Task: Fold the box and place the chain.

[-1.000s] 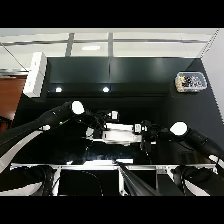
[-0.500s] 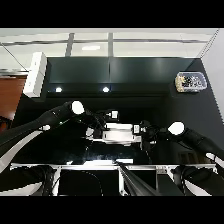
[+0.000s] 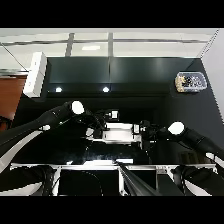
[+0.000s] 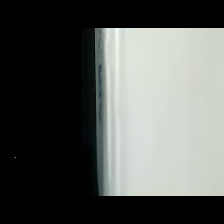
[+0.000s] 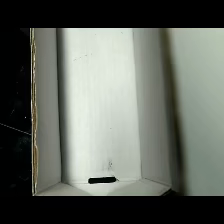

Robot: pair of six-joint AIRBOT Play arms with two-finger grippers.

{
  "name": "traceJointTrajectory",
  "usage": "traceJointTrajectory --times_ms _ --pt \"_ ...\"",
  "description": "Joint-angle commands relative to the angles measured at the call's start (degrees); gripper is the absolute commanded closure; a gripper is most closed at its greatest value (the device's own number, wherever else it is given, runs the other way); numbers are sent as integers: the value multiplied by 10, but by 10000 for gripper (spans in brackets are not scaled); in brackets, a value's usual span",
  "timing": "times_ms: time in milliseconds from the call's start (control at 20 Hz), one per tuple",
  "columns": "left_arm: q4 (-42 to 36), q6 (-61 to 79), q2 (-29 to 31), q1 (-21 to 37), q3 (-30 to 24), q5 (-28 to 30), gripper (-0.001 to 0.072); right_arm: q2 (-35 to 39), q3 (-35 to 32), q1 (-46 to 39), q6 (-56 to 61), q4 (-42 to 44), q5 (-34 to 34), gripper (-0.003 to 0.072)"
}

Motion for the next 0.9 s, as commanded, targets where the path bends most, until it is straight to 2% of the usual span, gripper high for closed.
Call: traceJointTrajectory --times_ms 0,850 --pt "0 0 0 0 0 -1 679 0 0 1 5 0 -4 47" --pt "0 0 0 0 0 -3 679 -2 0 8 21 -27 -11 48"
